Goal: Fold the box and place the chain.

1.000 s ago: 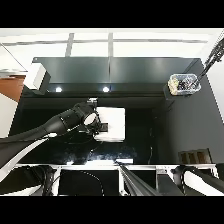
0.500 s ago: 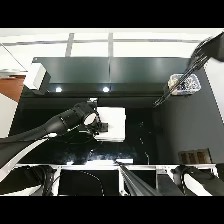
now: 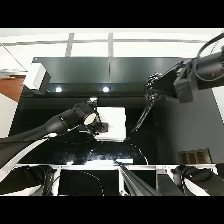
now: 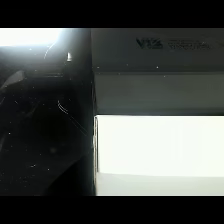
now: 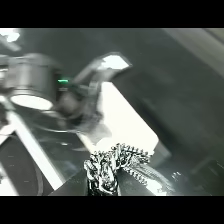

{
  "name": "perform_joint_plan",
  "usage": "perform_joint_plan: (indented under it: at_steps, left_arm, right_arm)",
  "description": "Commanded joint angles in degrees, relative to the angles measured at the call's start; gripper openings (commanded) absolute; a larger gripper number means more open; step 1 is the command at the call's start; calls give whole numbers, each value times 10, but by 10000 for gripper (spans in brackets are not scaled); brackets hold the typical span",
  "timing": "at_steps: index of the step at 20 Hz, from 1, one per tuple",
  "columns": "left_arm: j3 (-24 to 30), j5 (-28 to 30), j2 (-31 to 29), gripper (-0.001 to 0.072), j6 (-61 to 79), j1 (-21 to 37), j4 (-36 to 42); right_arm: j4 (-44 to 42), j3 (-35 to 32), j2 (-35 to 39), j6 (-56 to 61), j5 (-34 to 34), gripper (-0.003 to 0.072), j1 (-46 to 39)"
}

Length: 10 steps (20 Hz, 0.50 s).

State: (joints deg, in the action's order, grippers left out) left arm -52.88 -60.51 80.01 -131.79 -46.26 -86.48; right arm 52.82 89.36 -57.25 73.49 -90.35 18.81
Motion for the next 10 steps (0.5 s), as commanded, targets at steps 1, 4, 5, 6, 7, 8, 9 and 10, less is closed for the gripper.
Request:
perform_joint_plan:
  at_steps: [1,4,5,6,7,8,9,10]
  left_arm:
    - [0,0,0,28,0,0,-1]
    - [0,0,0,28,0,0,0]
    - [0,0,0,28,0,0,0]
    - [0,0,0,28,0,0,0]
    - [0,0,0,28,0,0,0]
    - [0,0,0,28,0,0,0]
    - [0,0,0,28,0,0,0]
    - [0,0,0,28,0,0,0]
  right_arm:
    - [-53,-3,-4,0,27,38,52]
    - [-63,-3,-18,0,56,38,93]
    - [-63,-3,-27,1,61,38,106]
    - [-62,-3,-35,0,64,38,116]
    - [-58,-3,-46,0,67,39,124]
    - [-52,-3,-56,0,67,38,129]
    - [-40,-3,-67,0,65,39,133]
    - [-24,-4,-77,0,63,39,136]
